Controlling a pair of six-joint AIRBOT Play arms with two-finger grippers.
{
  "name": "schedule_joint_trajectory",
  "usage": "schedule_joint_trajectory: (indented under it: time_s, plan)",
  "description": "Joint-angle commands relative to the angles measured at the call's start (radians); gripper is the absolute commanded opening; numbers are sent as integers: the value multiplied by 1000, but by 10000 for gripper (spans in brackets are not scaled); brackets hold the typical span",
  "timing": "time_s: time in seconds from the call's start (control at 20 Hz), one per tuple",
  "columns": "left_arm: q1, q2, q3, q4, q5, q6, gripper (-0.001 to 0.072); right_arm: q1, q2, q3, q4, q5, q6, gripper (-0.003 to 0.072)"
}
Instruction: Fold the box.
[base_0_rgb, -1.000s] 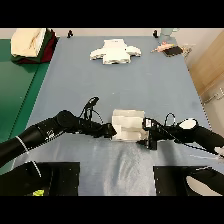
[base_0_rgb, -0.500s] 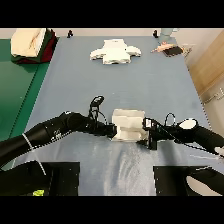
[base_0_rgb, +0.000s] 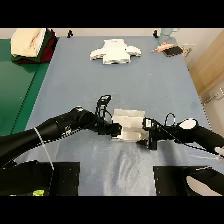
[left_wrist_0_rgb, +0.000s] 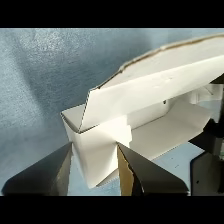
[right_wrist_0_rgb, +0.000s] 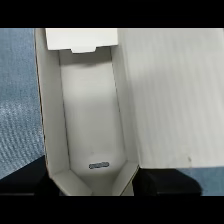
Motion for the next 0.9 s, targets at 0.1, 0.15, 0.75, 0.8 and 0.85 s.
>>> schedule_joint_trajectory:
  time_s: [0.1,0.15,0.75,0.8,0.85]
  plan:
    - [-57,-27,73,308,-148,-272,411,0,0,0,0,0,0,516]
    - [-65,-29,84,325,-160,-289,411,0,0,0,0,0,0,516]
    - [-127,-224,281,399,-372,-454,410,0,0,0,0,0,0,517]
    - [-130,-245,297,399,-377,-454,411,0,0,1,0,0,0,516]
    - [-137,-266,314,400,-382,-455,411,0,0,1,0,0,0,516]
